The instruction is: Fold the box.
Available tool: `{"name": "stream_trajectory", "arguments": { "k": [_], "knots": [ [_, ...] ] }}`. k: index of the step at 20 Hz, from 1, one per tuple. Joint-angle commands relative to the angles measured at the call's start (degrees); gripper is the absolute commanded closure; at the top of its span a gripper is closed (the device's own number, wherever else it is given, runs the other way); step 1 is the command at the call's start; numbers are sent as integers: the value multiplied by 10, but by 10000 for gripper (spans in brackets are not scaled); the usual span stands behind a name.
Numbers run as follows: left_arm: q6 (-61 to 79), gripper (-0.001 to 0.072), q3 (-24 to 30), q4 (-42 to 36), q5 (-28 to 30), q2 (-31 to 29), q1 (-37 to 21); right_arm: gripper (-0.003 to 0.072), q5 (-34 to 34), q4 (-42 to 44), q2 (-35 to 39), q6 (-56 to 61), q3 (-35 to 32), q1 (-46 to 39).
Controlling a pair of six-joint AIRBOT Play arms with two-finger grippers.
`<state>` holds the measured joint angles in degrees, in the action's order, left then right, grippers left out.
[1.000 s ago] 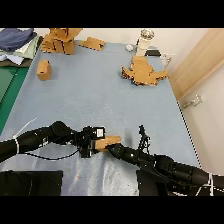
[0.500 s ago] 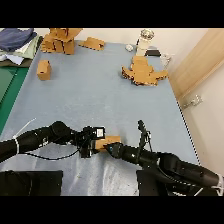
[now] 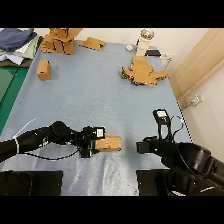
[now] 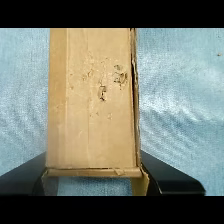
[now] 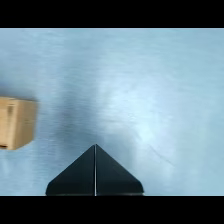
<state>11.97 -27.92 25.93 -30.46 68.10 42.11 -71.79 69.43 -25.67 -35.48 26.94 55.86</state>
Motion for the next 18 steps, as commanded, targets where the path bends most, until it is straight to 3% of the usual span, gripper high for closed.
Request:
{"name": "stream_trajectory", "arguments": {
  "k": [1, 4, 9, 18],
  "knots": [
    [0, 210, 0, 0, 0, 0, 0, 683, -63, 22, -60, -21, 34, -64],
    [0, 210, 0, 0, 0, 0, 0, 683, -16, 57, -131, -21, 61, -115],
    [0, 211, 0, -2, -1, 0, 0, 683, 125, 96, -200, -20, 68, -117],
    [-37, 211, -16, -4, 19, -23, -7, 683, 137, 103, -214, 11, 68, -117]
  ]
}}
